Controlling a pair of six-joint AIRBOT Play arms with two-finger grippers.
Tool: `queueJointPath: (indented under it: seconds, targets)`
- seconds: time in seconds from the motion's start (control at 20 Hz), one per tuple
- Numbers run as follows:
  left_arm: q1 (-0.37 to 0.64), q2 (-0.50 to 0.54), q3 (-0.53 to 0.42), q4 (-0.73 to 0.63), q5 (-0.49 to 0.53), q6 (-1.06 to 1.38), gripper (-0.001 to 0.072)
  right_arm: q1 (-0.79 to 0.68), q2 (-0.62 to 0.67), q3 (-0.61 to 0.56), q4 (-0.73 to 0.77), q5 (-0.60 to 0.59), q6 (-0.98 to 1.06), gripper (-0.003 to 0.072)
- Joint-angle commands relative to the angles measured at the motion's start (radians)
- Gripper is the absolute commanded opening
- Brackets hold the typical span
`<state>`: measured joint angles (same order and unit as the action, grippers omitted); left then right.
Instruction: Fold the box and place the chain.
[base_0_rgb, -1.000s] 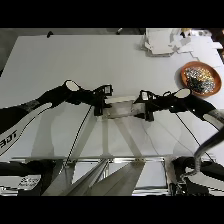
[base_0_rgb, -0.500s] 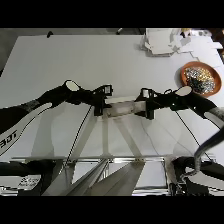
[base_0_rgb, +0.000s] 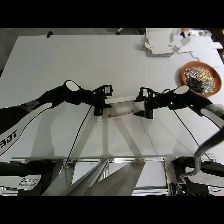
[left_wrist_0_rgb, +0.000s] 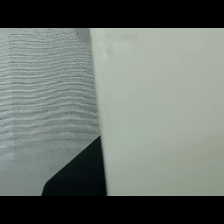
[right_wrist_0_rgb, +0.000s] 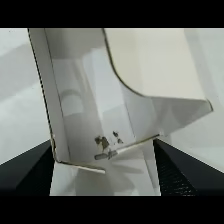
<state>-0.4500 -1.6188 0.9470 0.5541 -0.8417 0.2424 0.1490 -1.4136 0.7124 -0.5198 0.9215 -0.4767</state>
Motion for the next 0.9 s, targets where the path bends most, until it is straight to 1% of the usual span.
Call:
queueJointPath:
  seconds: [0.0, 0.15, 0.35, 0.4, 0.45, 0.5, 0.85]
  targets:
    - [0.000, 0.000, 0.001, 0.000, 0.000, 0.000, 0.0010, 0.025, -0.030, 0.007, 0.032, 0.004, -0.026, 0.0650]
    - [0.000, 0.000, 0.001, 0.000, 0.000, 0.000, 0.0010, 0.031, -0.053, 0.017, 0.024, 0.013, -0.016, 0.0644]
    - [0.000, 0.000, 0.001, 0.000, 0.000, 0.000, 0.0010, 0.031, -0.056, 0.017, -0.026, 0.033, 0.057, 0.0641]
    - [0.000, 0.000, 0.001, 0.000, 0.000, 0.000, 0.0010, 0.031, -0.056, 0.017, -0.030, 0.037, 0.061, 0.0632]
    - [0.000, 0.000, 0.001, 0.000, 0.000, 0.000, 0.0010, 0.031, -0.056, 0.017, -0.033, 0.051, 0.061, 0.0584]
    - [0.000, 0.000, 0.001, 0.000, 0.000, 0.000, 0.0010, 0.034, -0.056, 0.017, -0.035, 0.060, 0.061, 0.0579]
    - [0.000, 0.000, 0.001, 0.000, 0.000, 0.000, 0.0010, 0.062, -0.074, 0.016, -0.067, 0.051, 0.087, 0.0578]
